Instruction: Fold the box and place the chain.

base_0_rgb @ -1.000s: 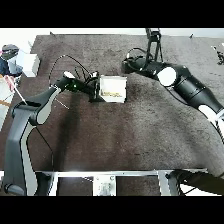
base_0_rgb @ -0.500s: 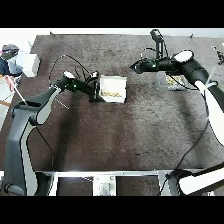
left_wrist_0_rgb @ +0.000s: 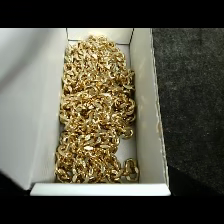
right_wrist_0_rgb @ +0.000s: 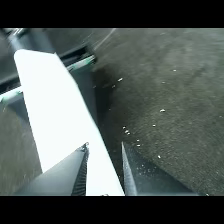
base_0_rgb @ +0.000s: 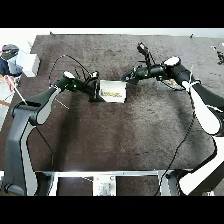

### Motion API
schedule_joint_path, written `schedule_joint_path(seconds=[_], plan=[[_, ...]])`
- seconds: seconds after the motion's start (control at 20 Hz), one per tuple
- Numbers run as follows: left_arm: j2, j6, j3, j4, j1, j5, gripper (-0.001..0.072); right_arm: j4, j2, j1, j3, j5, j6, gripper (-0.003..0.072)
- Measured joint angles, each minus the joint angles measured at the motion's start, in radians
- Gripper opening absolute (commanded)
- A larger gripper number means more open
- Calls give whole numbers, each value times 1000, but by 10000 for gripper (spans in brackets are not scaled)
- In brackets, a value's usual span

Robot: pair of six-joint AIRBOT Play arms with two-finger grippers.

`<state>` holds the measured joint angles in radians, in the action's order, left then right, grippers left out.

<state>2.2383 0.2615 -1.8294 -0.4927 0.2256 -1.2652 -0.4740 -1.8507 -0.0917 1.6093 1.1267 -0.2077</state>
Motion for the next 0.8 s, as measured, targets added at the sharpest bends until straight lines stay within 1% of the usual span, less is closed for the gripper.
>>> schedule_joint_path(seconds=[0.2, 0.45, 0.55, 0.8], plan=[[0, 0, 0, 0, 0, 0, 415, 4, -5, -21, 2, 74, 74, 253], [0, 0, 0, 0, 0, 0, 415, -38, -6, -68, 2, 115, 125, 253], [0, 0, 0, 0, 0, 0, 415, -71, -6, -84, 2, 109, 134, 365], [0, 0, 0, 0, 0, 0, 415, -120, -7, -104, 2, 79, 148, 364]])
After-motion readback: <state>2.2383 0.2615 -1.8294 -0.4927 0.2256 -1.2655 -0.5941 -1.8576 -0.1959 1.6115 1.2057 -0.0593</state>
